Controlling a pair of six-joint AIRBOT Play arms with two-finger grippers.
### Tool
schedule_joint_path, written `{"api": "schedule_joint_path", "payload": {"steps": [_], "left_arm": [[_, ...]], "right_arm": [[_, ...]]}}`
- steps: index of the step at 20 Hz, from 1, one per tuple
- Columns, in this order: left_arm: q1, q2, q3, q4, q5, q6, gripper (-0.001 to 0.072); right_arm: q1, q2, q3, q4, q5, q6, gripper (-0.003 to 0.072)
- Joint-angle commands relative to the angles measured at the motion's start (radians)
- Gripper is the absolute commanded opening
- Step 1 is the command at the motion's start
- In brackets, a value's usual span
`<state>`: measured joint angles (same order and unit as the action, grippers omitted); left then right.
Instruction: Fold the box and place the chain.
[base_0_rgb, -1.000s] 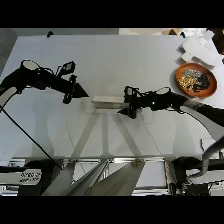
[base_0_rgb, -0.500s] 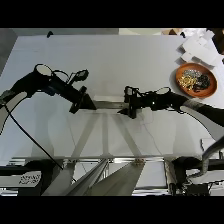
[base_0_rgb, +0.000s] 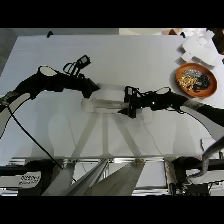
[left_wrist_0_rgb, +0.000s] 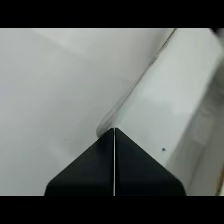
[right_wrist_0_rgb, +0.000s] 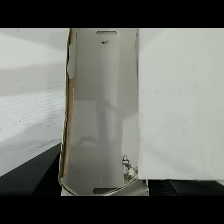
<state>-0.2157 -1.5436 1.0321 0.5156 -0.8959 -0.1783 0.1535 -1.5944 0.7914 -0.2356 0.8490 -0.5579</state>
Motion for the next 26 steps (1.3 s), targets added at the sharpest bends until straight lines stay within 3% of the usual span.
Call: {"api": "schedule_joint_path", "payload": {"steps": [1, 9, 12, 18, 20, 22, 26], "left_arm": [[-0.001, -0.019, 0.000, 0.000, 0.103, -0.116, 0.0009], [0.001, -0.052, 0.000, 0.039, -0.042, -0.115, 0.0005], [0.022, -0.003, 0.000, 0.041, -0.089, -0.114, 0.0006], [0.145, 0.140, 0.000, 0.192, -0.328, -0.109, 0.0007], [0.173, 0.145, -0.006, 0.283, -0.332, -0.121, 0.0006], [0.177, 0.133, -0.019, 0.285, -0.331, -0.118, 0.0005], [0.129, 0.111, -0.022, 0.359, -0.309, -0.124, 0.0006]], "right_arm": [[0.001, 0.000, 0.000, -0.004, 0.000, 0.000, 0.0439], [0.001, 0.000, 0.000, -0.004, 0.000, -0.001, 0.0439], [0.001, 0.000, 0.000, -0.004, 0.000, 0.000, 0.0439], [0.001, 0.000, 0.000, -0.004, 0.000, 0.000, 0.0439], [0.001, 0.000, 0.000, -0.004, 0.000, 0.000, 0.0439], [0.001, 0.000, 0.000, -0.004, 0.000, 0.000, 0.0439], [0.001, 0.000, 0.000, -0.004, 0.000, 0.000, 0.0439]]}}
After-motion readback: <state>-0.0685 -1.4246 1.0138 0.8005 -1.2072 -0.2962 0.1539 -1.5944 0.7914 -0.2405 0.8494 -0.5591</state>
